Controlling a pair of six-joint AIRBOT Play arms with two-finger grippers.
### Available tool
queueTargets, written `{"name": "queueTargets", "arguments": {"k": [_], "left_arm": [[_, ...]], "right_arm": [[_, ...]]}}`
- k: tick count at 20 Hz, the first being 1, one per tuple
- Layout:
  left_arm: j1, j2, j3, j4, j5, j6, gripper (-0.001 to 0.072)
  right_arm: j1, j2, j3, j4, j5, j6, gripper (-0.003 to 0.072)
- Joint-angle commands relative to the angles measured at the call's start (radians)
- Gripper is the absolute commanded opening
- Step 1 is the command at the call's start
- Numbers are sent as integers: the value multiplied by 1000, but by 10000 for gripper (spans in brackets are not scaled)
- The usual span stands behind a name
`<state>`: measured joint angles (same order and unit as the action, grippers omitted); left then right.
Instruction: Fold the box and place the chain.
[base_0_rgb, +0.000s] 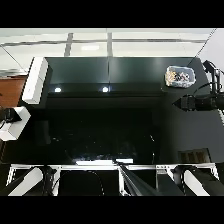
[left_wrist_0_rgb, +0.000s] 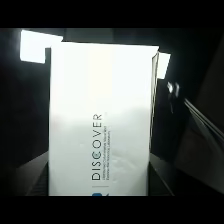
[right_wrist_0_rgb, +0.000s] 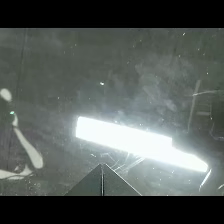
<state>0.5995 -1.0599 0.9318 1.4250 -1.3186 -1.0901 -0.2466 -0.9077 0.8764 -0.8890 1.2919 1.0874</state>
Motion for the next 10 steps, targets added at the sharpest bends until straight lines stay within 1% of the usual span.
{"name": "queueTargets", "arguments": {"k": [1, 3, 4, 7, 10], "left_arm": [[54, -5, -75, -129, 204, 266, 286], [40, -31, -114, -138, 303, 271, 286], [40, -53, -122, -154, 331, 273, 286], [39, -127, -122, -206, 377, 276, 286], [35, -175, -122, -237, 425, 277, 286]], "right_arm": [[-1, 0, 1, 2, -14, -8, 17], [-1, 0, 1, 2, -15, -7, 17], [-1, 0, 1, 2, -17, -7, 17], [-1, -1, 1, 2, -19, -7, 17], [-1, -1, 1, 2, -19, -8, 17]]}}
